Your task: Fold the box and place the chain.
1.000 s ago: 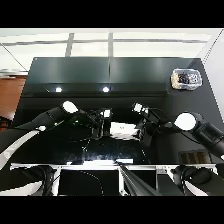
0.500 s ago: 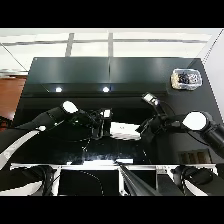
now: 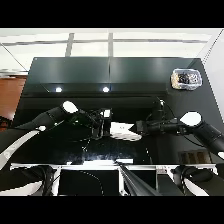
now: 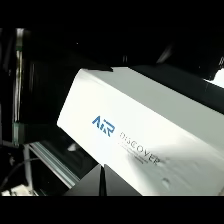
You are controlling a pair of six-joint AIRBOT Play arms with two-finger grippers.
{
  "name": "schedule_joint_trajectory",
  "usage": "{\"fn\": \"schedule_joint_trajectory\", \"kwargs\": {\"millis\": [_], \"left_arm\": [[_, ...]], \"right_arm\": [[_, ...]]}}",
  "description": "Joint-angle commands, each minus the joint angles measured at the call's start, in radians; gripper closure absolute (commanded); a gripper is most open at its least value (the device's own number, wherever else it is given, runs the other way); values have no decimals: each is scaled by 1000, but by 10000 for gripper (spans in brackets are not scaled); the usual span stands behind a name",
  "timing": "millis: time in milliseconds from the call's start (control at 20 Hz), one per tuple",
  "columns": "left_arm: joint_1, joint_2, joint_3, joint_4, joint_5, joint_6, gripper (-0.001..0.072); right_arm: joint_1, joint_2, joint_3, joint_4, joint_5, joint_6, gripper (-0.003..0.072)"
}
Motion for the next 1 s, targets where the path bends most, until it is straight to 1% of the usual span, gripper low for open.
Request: {"fn": "schedule_joint_trajectory", "kwargs": {"millis": [0, 350, 550, 950], "left_arm": [[0, -1, 0, 0, 0, 0, 290], [0, -1, 0, 0, 0, 0, 290], [0, -1, 0, 0, 0, 0, 290], [0, -1, 0, 0, 0, 0, 290]], "right_arm": [[-3, -53, -13, 58, -36, 13, 652], [-3, -95, -14, 39, -18, 13, 652], [-3, -122, -14, 0, -13, 13, 651], [-4, -124, -14, -21, -19, 13, 651]]}}
